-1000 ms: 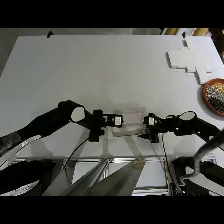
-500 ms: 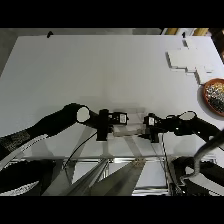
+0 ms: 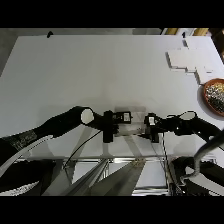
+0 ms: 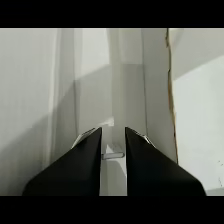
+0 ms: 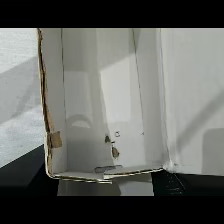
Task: Fold the box and place the chain.
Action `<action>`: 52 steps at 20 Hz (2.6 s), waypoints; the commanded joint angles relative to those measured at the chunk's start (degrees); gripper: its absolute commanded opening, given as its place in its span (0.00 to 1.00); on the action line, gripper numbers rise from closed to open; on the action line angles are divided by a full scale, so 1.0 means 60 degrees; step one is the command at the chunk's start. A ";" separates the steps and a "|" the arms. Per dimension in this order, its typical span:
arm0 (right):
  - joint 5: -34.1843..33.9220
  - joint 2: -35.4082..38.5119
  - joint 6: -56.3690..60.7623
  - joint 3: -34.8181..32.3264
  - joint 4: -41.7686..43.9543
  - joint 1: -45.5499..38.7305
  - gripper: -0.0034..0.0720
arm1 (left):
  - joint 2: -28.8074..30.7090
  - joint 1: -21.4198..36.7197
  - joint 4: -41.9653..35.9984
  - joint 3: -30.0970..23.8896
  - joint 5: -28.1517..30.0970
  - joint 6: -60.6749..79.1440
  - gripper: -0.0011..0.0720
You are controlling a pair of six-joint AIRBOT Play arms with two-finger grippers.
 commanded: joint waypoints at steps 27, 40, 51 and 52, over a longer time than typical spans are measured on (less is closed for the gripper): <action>0.0015 -0.0004 -0.0007 0.0004 0.0000 0.0007 0.66 | 0.2670 0.1931 0.3180 -0.2022 -0.1060 -1.4783 0.02; 0.0015 0.0000 -0.0007 0.0004 0.0000 0.0007 0.66 | 0.1435 0.1614 -0.0339 -0.2193 -0.0441 -1.2400 0.02; 0.0011 -0.0004 -0.0007 0.0004 -0.0004 0.0007 0.66 | 0.2087 0.1300 -0.0780 -0.1402 -0.0262 -1.1806 0.23; 0.0015 0.0000 -0.0007 0.0004 0.0000 0.0007 0.66 | 0.2087 0.1300 -0.0790 -0.1402 -0.0259 -1.1806 0.23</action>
